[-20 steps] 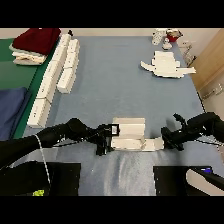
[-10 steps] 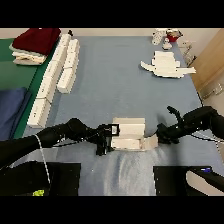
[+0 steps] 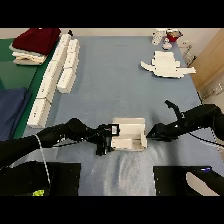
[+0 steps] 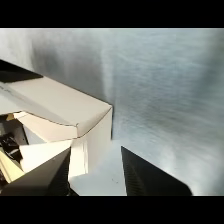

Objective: Fold the box.

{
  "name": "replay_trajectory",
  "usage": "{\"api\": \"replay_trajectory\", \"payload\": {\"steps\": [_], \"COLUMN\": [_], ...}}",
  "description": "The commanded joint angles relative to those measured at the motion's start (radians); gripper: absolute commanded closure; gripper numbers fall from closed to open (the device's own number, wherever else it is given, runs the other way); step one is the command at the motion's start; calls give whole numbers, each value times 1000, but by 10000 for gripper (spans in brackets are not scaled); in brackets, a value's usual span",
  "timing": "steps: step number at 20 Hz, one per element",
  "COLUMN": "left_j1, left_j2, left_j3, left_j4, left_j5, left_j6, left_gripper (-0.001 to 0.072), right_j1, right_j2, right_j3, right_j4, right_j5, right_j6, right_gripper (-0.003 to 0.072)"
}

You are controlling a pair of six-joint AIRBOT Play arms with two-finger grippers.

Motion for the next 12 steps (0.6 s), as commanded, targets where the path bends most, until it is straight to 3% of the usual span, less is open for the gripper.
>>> {"api": "replay_trajectory", "payload": {"steps": [1, 6, 12], "left_j1": [1, 1, 1], "left_j2": [0, 0, 0], "left_j3": [1, 1, 1], "left_j4": [0, 0, 0], "left_j5": [0, 0, 0], "left_j6": [0, 0, 0], "left_gripper": [175, 175, 175], "right_j1": [117, 282, 485], "right_j2": [10, 11, 11], "right_j3": [0, 4, 63], "right_j4": [1, -42, -332], "right_j5": [76, 219, 281], "right_j6": [10, 98, 416], "right_gripper": [208, 208, 208]}}
